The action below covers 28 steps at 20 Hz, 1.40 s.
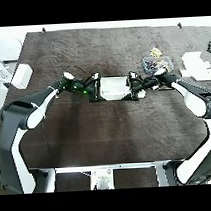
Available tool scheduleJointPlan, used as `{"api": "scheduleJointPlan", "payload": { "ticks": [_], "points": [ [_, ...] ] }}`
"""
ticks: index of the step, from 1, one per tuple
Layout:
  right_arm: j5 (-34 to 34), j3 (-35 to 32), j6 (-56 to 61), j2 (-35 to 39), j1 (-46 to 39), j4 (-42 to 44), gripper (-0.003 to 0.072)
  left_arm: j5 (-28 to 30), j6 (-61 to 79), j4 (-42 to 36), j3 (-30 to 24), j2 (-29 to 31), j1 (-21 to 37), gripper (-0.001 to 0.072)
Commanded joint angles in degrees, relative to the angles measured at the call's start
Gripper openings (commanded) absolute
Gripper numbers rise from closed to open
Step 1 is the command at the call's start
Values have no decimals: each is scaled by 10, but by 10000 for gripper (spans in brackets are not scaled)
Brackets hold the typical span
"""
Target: Fold the box and place the chain.
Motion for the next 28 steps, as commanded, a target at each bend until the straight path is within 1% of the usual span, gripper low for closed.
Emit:
{"api": "scheduleJointPlan", "payload": {
  "ticks": [1,18,19,20,21,28],
  "points": [
    [1,0,0,0,0,0,591,2,8,-10,0,-3,1,703],
    [1,0,0,0,0,0,591,19,19,-10,0,-7,-2,702],
    [1,0,0,0,0,0,591,18,19,-10,0,-7,-2,674],
    [1,0,0,0,0,0,591,13,18,-8,0,-7,-2,579],
    [1,0,0,0,0,0,591,10,18,-7,0,-7,-2,522],
    [1,0,0,0,0,0,591,12,14,6,0,-7,-2,524]
  ]
}}
